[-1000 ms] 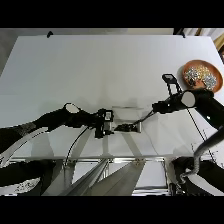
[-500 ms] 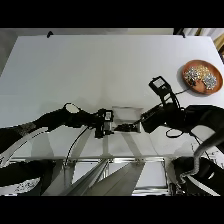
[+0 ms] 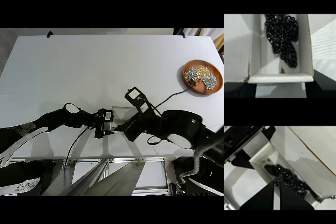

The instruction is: Fold the box and place the chain.

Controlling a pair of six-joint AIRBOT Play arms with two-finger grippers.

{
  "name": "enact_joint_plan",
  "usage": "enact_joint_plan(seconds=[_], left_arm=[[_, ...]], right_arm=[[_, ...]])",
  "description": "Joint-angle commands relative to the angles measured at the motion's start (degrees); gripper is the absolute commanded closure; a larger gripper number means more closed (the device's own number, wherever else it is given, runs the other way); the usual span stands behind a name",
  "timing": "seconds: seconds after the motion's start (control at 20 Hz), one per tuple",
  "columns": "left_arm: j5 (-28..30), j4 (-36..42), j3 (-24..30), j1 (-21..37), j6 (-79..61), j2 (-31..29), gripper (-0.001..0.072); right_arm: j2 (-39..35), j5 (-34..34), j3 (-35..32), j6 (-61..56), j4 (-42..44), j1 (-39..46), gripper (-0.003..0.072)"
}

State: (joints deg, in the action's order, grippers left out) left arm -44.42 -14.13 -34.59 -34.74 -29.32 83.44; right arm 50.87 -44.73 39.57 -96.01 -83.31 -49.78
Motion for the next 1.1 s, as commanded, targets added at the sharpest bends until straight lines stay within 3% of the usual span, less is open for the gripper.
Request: enact_joint_plan(seconds=[0.0, 0.2, 0.3, 0.55, 0.7, 0.85, 0.95, 1.05], left_arm=[[0.0, -0.02, -0.02, 0.02, 0.0, -0.04, 0.0436], [0.0, -0.02, -0.02, 0.02, 0.0, -0.04, 0.0436], [0.02, -0.02, -0.02, 0.02, 0.0, -0.04, 0.0436], [0.02, -0.02, 0.0, 0.0, 0.0, -0.04, 0.0436], [0.0, 0.0, 0.0, 0.0, 0.0, -0.04, 0.0436], [0.02, 0.0, 0.0, 0.0, 0.0, -0.04, 0.0436], [0.02, -0.02, 0.0, 0.02, 0.0, -0.04, 0.0436], [0.02, -0.02, -0.02, 0.02, 0.0, -0.04, 0.0436]], right_arm=[[6.1, 3.89, 0.07, -0.2, 0.37, -0.61, 0.0672], [11.41, 3.87, 0.04, -0.17, 0.81, -0.61, 0.0669], [12.7, 3.82, 0.07, -0.17, 0.81, -0.59, 0.0594], [2.36, -8.9, 4.83, 0.5, -0.7, 2.84, 0.057], [-4.74, -15.52, 5.07, 0.46, -0.5, 14.45, 0.0568], [-5.33, -19.65, 5.07, 0.57, -2.56, 29.44, 0.0559], [-3.23, -18.03, 5.07, 3.65, -3.91, 38.97, 0.0387], [0.83, -13.29, 5.07, 6.19, -3.89, 46.34, 0.0357]])
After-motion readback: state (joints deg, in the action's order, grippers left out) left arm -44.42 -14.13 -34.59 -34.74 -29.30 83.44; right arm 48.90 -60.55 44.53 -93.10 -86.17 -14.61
